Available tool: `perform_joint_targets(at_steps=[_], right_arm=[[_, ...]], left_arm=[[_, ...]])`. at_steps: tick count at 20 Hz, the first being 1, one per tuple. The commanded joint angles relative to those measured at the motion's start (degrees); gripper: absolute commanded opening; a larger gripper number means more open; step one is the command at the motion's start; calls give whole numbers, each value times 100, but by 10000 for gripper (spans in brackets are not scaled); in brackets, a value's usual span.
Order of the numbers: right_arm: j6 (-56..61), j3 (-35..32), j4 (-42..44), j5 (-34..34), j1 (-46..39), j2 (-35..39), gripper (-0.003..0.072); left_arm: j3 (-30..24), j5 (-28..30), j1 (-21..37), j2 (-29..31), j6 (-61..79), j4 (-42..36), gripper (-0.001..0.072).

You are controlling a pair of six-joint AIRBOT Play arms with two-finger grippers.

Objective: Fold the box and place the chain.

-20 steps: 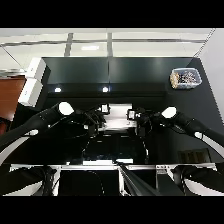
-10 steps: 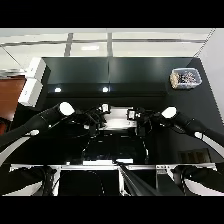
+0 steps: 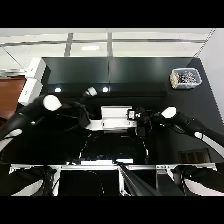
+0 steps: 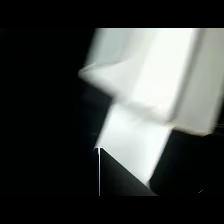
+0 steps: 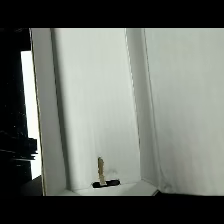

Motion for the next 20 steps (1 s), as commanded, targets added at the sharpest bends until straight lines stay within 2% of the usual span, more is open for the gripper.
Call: perform_joint_targets(at_steps=[1,3,4,6,8,10,12,17,19,20], right_arm=[[2,2,2,4,-2,2,304],[2,2,2,2,-2,2,304],[2,2,2,2,-2,2,304],[2,2,2,4,0,2,304],[2,2,2,4,0,2,304],[2,2,-2,-2,9,2,304],[2,2,-2,-2,9,2,304],[2,2,-2,-2,9,2,304],[2,2,-2,-2,9,2,304],[2,2,-2,-2,9,2,304]], left_arm=[[59,-354,807,654,-3327,1919,26],[31,-990,1467,605,-4736,1716,25],[-63,-1366,1827,474,-4948,1303,26],[-431,-1742,2479,114,-4583,-197,26],[-855,-1698,2874,-262,-3836,-1611,25],[-1043,-1397,2761,-619,-3788,-1818,24],[-1040,-1353,2356,-892,-3499,-2107,24],[-1036,-761,1567,-1233,-3071,-2874,25],[-1019,-828,1462,-1360,-2824,-3152,25],[-975,-1047,1440,-1432,-2452,-3340,25]])
